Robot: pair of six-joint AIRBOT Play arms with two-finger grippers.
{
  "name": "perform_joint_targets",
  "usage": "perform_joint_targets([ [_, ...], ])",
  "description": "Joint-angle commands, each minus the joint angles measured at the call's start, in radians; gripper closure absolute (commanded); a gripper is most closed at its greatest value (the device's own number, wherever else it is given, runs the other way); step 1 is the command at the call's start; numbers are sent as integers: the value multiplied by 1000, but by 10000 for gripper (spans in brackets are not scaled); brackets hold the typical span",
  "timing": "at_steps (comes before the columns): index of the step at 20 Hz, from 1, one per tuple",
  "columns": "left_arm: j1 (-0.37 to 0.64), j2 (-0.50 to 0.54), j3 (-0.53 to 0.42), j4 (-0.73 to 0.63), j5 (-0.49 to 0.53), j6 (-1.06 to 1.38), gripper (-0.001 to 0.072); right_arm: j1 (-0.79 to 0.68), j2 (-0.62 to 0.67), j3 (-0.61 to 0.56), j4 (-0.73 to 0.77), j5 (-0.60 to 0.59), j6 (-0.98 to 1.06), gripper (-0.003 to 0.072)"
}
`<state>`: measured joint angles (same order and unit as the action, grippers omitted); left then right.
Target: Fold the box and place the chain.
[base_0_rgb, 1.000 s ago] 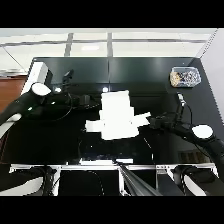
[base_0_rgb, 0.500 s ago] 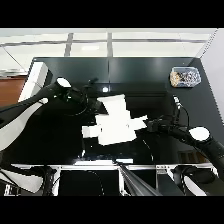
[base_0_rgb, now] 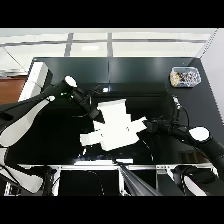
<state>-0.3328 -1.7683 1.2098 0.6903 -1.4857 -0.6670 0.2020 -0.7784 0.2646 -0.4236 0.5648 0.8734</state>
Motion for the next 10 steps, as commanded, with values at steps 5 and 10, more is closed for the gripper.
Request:
perform_joint_targets([
  [5,-4,95,19,82,-4,2,688,-9,1,259,-463,133,-33,57],
  [10,-127,417,-333,-10,565,363,682,5,-6,327,-553,216,-335,161],
])
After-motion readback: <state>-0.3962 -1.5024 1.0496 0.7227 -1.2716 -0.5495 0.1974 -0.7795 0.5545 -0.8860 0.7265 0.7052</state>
